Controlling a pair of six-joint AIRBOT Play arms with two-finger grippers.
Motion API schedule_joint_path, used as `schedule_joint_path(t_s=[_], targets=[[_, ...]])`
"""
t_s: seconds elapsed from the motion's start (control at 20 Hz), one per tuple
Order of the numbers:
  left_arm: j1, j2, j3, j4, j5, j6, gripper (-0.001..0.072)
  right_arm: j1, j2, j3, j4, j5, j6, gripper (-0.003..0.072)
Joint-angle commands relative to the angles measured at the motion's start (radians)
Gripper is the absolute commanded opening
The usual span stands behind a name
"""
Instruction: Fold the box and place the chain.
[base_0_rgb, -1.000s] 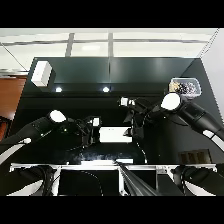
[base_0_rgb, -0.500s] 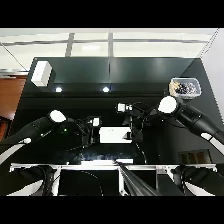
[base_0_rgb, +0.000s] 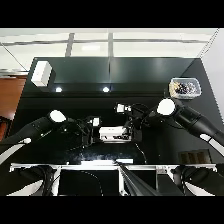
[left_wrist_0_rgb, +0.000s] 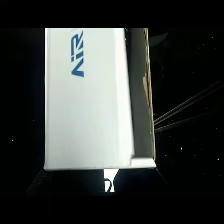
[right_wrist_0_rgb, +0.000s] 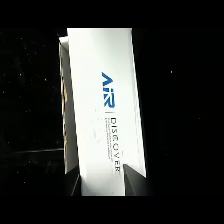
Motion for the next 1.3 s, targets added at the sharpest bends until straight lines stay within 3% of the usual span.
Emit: schedule_joint_path(t_s=[0.0,0.3,0.4,0.6,0.65,0.7,1.25], targets=[[0.000,-0.001,0.000,0.000,-0.003,0.001,0.0487,0.001,0.000,-0.001,-0.003,0.007,0.024,0.0255],[0.000,-0.001,0.000,0.000,-0.003,0.001,0.0487,0.012,0.000,-0.011,-0.006,0.014,0.029,0.0258],[0.000,-0.001,0.000,0.000,-0.003,0.001,0.0487,0.013,0.000,-0.011,-0.006,0.013,0.031,0.0329],[0.000,-0.001,0.000,0.001,-0.003,0.001,0.0487,0.013,0.000,-0.011,-0.019,0.014,0.053,0.0331],[0.000,-0.001,0.000,0.000,-0.003,0.001,0.0487,0.013,0.000,-0.011,-0.019,0.014,0.055,0.0415],[0.000,-0.001,0.000,0.000,-0.003,0.001,0.0487,0.013,0.000,-0.011,-0.019,0.014,0.056,0.0439],[0.000,-0.001,0.000,0.000,-0.003,0.001,0.0487,0.013,-0.001,-0.029,-0.019,-0.006,0.056,0.0438]])
